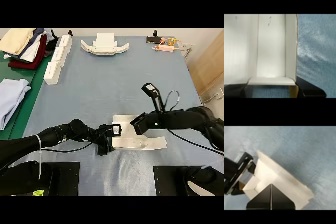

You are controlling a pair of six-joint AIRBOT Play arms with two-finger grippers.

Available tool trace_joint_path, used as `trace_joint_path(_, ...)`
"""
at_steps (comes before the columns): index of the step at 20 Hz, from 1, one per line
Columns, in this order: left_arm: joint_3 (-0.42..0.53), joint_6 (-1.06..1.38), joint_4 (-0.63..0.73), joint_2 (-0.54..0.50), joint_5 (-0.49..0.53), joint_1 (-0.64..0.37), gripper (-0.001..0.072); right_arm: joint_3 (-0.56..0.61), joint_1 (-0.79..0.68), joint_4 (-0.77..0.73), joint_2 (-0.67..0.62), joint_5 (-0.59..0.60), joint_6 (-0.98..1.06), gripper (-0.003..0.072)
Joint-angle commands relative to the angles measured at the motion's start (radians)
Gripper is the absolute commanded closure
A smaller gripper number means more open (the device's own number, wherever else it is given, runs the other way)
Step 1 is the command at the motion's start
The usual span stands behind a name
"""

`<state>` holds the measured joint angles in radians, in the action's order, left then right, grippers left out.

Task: Fold the box.

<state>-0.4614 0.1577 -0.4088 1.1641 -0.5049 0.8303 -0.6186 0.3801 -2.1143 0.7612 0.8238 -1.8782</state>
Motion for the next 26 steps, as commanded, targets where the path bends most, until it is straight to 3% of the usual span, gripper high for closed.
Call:
trace_joint_path(1, -0.001, 0.0, 0.0, 0.0, -0.002, -0.001, 0.0197, 0.01, 0.0, 0.094, -0.183, 0.145, -0.005, 0.0682)
trace_joint_path(4, -0.001, 0.0, 0.0, 0.0, -0.002, -0.001, 0.0196, 0.082, 0.0, 0.123, -0.28, 0.293, -0.119, 0.067)
trace_joint_path(6, -0.001, 0.0, 0.0, 0.0, -0.002, -0.001, 0.0196, 0.151, 0.0, 0.232, -0.318, 0.327, -0.227, 0.021)
trace_joint_path(7, -0.001, 0.0, 0.0, 0.0, -0.002, -0.001, 0.0197, 0.179, 0.0, 0.286, -0.321, 0.325, -0.279, 0.0164)
trace_joint_path(10, -0.001, 0.0, 0.0, 0.0, -0.002, -0.001, 0.0196, 0.237, 0.0, 0.363, -0.298, 0.28, -0.417, 0.0157)
trace_joint_path(11, -0.001, 0.0, 0.0, 0.0, -0.001, -0.001, 0.0196, 0.247, 0.0, 0.36, -0.285, 0.263, -0.446, 0.0107)
trace_joint_path(23, -0.001, 0.0, 0.0, 0.0, -0.002, -0.001, 0.0196, 0.256, 0.002, 0.246, -0.063, 0.013, -0.69, 0.011)
trace_joint_path(24, -0.001, 0.0, 0.0, 0.0, -0.002, -0.001, 0.0196, 0.256, 0.004, 0.241, -0.057, 0.007, -0.692, 0.0128)
trace_joint_path(26, -0.001, 0.0, 0.0, 0.0, -0.002, -0.001, 0.0197, 0.256, 0.023, 0.237, -0.052, 0.007, -0.694, 0.0374)
